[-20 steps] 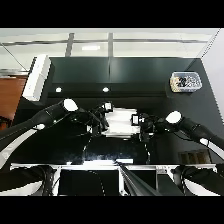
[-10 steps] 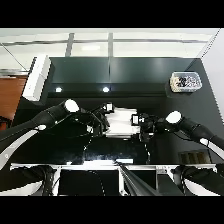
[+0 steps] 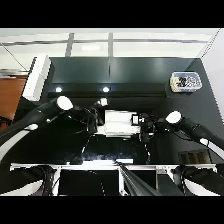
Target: Fold the box and place the chain.
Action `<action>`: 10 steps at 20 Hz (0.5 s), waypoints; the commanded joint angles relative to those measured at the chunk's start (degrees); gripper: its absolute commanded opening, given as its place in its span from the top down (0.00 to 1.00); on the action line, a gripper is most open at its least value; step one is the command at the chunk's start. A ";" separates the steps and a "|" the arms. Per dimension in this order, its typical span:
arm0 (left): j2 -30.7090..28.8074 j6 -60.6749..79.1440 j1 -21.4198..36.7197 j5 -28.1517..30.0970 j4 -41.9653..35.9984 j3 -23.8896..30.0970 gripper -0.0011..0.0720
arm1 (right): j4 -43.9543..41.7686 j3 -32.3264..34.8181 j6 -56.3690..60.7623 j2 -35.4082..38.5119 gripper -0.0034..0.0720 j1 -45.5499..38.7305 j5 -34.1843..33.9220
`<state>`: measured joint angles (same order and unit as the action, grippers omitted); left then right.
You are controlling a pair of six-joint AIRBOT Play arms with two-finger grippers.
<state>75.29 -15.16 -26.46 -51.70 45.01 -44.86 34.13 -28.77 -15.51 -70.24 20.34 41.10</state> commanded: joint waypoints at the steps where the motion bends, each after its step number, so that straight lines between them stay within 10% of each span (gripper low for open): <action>1: -6.01 -15.89 7.69 -3.87 4.44 0.09 0.94 | -0.07 0.00 0.09 -0.04 0.87 0.07 0.02; 10: -2.86 -53.90 28.37 -10.03 -4.04 9.46 0.94 | -0.04 0.00 0.09 -0.04 0.87 0.07 0.02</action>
<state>71.50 -56.23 -1.78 -60.23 45.50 -39.20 34.09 -28.77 -15.44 -70.24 20.34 41.10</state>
